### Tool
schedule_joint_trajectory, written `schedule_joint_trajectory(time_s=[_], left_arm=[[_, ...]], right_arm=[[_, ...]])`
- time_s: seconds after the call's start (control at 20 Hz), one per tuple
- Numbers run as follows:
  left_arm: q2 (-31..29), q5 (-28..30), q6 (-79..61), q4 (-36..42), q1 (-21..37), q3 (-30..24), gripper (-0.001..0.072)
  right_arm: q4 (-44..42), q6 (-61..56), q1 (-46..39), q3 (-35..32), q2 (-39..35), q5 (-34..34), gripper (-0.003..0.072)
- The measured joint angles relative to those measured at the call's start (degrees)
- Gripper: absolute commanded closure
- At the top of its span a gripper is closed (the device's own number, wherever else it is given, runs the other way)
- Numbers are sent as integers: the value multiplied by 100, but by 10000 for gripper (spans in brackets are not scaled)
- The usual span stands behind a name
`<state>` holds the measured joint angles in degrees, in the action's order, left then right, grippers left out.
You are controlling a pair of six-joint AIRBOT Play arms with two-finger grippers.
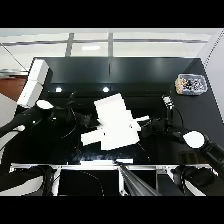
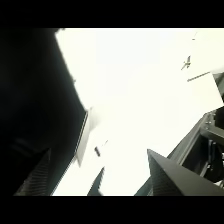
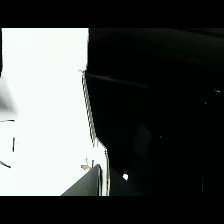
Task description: Fold the box and place the chain.
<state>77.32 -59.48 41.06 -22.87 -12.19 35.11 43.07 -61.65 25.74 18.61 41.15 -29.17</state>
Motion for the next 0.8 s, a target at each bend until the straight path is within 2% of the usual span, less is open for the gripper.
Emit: schedule_joint_trajectory(time_s=[0.2,0.6,0.65,0.7,0.8], left_arm=[[549,-286,-1054,649,-11,125,21],[1300,-1128,-2249,955,-195,579,41],[1377,-1207,-2302,957,-201,621,112],[1443,-1268,-2339,957,-203,656,246],[1547,-1338,-2393,922,-212,723,363]], right_arm=[[-11,-15,7,0,0,-57,646],[4,-31,7,0,0,-66,646],[4,-31,7,0,0,-66,646],[7,-31,7,0,0,-63,646],[7,-31,7,0,0,-66,646]])
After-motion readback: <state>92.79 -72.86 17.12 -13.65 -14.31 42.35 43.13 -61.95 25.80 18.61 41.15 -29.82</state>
